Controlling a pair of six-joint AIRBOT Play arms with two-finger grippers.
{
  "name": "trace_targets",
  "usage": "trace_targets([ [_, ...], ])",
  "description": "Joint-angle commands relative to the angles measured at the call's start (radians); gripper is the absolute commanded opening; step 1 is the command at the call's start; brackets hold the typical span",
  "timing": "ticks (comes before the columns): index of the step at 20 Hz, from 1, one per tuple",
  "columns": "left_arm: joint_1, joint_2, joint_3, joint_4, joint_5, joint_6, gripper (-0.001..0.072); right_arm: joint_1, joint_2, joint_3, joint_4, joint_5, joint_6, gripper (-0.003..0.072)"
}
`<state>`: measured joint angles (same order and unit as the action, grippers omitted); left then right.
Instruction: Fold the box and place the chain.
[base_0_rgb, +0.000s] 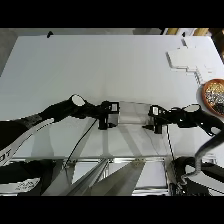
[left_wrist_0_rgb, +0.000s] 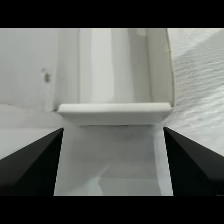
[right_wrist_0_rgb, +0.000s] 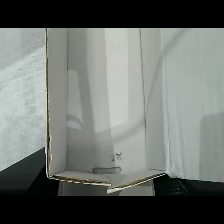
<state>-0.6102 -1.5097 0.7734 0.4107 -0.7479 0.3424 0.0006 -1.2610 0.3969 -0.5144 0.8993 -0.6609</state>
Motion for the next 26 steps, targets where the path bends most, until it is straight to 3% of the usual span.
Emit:
trace_targets([
  [1,0.011,0.023,-0.001,0.028,-0.028,0.018,0.0705,0.000,0.000,0.000,-0.002,0.003,0.002,0.0458],
  [7,-0.015,0.004,0.000,-0.077,-0.029,0.145,0.0705,0.000,0.000,0.000,-0.002,0.003,0.002,0.0458],
  [22,-0.054,-0.065,0.004,-0.142,-0.001,0.100,0.0692,0.000,0.000,0.000,-0.002,0.003,0.002,0.0458],
  [23,-0.054,-0.065,0.004,-0.149,0.005,0.100,0.0668,0.000,0.000,0.000,-0.002,0.003,0.002,0.0458],
  [26,-0.054,-0.065,0.004,-0.148,0.005,0.100,0.0381,0.000,0.000,0.000,-0.002,0.003,0.001,0.0458],
])
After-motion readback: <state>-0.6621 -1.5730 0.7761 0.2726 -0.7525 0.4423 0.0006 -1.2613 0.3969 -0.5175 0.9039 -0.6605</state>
